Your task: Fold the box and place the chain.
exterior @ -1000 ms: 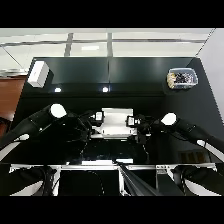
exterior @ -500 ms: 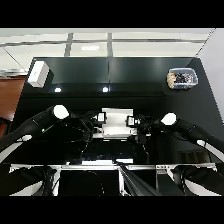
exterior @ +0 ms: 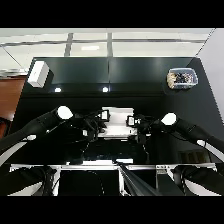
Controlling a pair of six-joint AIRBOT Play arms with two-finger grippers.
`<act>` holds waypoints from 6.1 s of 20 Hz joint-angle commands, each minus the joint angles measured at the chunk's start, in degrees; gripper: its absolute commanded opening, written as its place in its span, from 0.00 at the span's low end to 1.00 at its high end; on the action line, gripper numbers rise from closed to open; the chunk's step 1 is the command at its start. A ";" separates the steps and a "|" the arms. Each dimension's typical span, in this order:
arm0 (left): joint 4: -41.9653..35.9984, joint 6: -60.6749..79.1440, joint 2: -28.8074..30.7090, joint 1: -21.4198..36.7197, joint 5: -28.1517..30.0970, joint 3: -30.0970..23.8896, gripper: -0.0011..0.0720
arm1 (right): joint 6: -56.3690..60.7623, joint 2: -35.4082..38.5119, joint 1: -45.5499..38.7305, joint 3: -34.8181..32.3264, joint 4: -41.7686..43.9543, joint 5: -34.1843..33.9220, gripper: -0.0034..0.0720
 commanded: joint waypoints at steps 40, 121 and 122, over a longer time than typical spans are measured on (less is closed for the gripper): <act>5.79 -74.79 -0.70 27.96 -17.51 -6.38 0.05 | -0.04 0.00 0.04 0.02 0.00 0.02 0.30; 45.70 -134.46 -13.75 -17.86 -19.58 24.98 0.05 | -0.04 0.00 0.04 0.02 0.00 0.09 0.30; 45.70 -134.46 -13.75 -17.86 -19.58 24.98 0.05 | -0.04 0.00 0.04 0.02 0.00 0.09 0.30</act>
